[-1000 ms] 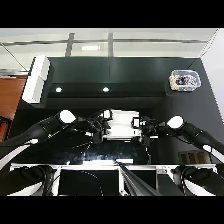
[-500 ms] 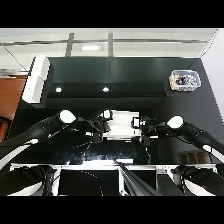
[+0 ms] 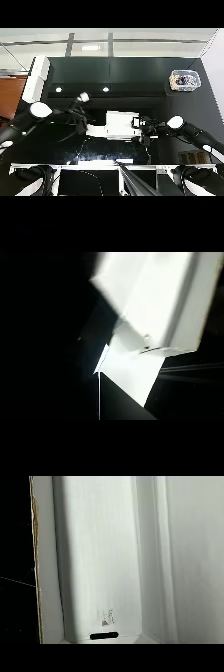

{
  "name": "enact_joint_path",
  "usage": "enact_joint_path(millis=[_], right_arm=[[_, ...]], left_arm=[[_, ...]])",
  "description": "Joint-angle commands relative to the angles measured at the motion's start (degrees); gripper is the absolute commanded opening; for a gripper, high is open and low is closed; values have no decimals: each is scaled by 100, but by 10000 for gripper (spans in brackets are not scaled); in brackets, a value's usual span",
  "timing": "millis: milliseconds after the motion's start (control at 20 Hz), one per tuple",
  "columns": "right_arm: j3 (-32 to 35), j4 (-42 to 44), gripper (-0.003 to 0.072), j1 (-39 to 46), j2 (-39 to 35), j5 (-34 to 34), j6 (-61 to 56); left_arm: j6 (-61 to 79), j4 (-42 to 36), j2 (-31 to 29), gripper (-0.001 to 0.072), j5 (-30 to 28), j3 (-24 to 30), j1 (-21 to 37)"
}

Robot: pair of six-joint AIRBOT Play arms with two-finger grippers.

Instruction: Fold the box and place the chain.

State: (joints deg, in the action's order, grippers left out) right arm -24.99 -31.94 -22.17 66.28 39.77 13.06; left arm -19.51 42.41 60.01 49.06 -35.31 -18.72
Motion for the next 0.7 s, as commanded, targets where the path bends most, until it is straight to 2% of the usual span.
enact_joint_path(millis=[0,100,200,300,500,650], right_arm=[[0,-2,199,-4,4,4,0],[2,-2,199,-4,4,4,0],[0,-2,199,-4,4,4,0],[0,-2,199,-4,4,4,0],[0,-2,199,-4,4,2,2],[0,-2,199,-4,4,4,0]], left_arm=[[-1987,315,-339,28,898,-2,1298],[-3082,695,-328,28,1294,-2,2072],[-3899,942,-326,27,1294,57,2677],[-5576,953,-284,29,1344,232,3042],[-5687,957,286,28,2321,321,2916],[-5672,660,999,28,2400,326,2481]])
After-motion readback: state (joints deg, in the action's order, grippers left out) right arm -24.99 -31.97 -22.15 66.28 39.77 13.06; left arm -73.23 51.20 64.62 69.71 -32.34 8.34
